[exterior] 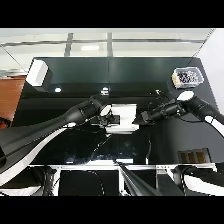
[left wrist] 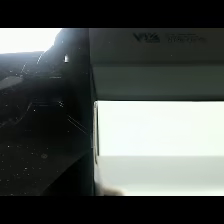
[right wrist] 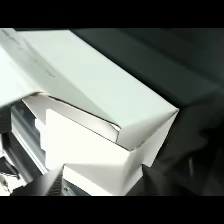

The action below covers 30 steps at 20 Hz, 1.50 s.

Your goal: Fold the box and place the chain.

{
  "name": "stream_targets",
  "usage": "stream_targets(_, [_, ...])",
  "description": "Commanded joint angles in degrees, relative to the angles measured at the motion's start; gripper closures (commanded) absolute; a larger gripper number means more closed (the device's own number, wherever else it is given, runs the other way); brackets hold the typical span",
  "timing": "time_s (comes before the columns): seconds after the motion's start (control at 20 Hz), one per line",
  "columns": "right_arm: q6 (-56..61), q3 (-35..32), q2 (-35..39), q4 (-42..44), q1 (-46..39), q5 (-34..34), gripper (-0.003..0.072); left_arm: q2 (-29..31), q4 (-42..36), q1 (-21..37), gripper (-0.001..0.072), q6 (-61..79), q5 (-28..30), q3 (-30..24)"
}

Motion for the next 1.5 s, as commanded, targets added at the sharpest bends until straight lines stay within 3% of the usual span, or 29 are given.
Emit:
stream_targets(0.0, [8.02,3.13,0.02,-6.29,3.37,-1.25,0.0275,0.0,0.0,0.02,0.0679,-0.02,0.04,0.02])
stream_targets(0.4, [30.86,10.78,0.02,-25.79,14.84,-5.73,0.0275,0.0,0.02,0.0,0.0679,-0.02,0.02,0.02])
stream_targets(0.75, [55.56,12.74,-0.17,-41.86,25.66,-9.51,0.0275,0.0,0.02,0.0,0.0679,-0.02,0.02,0.02])
stream_targets(0.8, [57.83,12.74,-0.17,-43.98,26.86,-9.49,0.0342,0.0,0.0,0.0,0.0679,-0.02,0.02,0.02])
stream_targets(1.05, [63.8,12.74,-0.26,-50.38,29.31,-9.49,0.0377,0.0,0.02,0.02,0.0679,-0.02,0.0,0.02])
stream_targets(1.45, [65.81,12.81,-1.99,-51.49,30.12,-8.46,0.0384,0.0,0.02,0.02,0.0679,-0.02,-0.02,0.02])
